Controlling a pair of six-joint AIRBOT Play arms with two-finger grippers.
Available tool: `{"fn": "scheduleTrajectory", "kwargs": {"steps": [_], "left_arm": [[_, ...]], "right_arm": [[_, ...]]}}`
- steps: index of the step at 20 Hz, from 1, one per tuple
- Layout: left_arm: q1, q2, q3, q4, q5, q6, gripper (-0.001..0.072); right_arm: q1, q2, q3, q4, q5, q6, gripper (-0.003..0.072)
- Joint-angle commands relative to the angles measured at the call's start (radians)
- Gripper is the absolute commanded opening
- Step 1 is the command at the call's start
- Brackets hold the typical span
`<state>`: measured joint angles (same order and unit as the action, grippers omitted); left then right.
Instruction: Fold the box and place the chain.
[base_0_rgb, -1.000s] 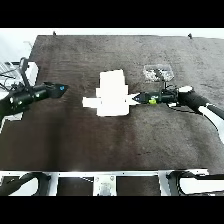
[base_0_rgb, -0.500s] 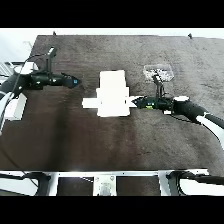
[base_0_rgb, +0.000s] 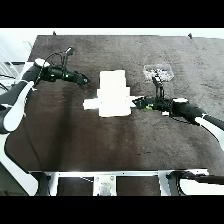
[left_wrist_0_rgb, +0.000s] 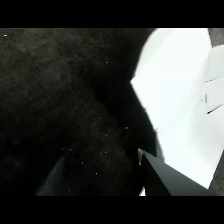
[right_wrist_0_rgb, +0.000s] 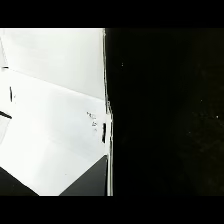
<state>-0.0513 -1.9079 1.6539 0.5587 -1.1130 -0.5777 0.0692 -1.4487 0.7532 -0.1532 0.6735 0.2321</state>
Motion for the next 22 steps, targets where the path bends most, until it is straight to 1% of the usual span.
{"fn": "scheduleTrajectory", "kwargs": {"steps": [1, 3, 4, 6, 8, 11, 14, 19, 22], "left_arm": [[-0.010, -0.093, 0.121, 0.012, -0.109, -0.024, 0.0548], [-0.016, -0.111, 0.154, 0.011, -0.118, -0.024, 0.0549], [-0.016, -0.121, 0.171, 0.011, -0.139, -0.024, 0.0549], [-0.016, -0.149, 0.189, 0.007, -0.196, -0.024, 0.0549], [-0.021, -0.164, 0.191, 0.005, -0.224, -0.021, 0.0548], [-0.052, -0.173, 0.191, 0.004, -0.217, 0.011, 0.0548], [-0.076, -0.173, 0.191, 0.001, -0.179, 0.020, 0.0548], [-0.077, -0.173, 0.191, -0.014, -0.181, 0.021, 0.0548], [-0.096, -0.174, 0.191, -0.023, -0.178, 0.037, 0.0547]], "right_arm": [[0.018, -0.021, -0.016, 0.072, -0.001, -0.045, 0.0004], [0.024, -0.023, -0.035, 0.164, -0.001, -0.120, 0.0004], [0.025, -0.023, -0.035, 0.198, -0.001, -0.146, 0.0004], [0.025, -0.023, -0.035, 0.222, 0.000, -0.166, 0.0004], [0.025, -0.024, -0.035, 0.222, 0.000, -0.166, 0.0004], [0.030, -0.024, -0.035, 0.224, 0.000, -0.166, 0.0004], [0.030, -0.024, -0.035, 0.224, 0.000, -0.166, 0.0005], [0.029, -0.025, -0.037, 0.220, 0.010, -0.166, 0.0005], [0.029, -0.028, -0.038, 0.220, 0.026, -0.166, 0.0005]]}}
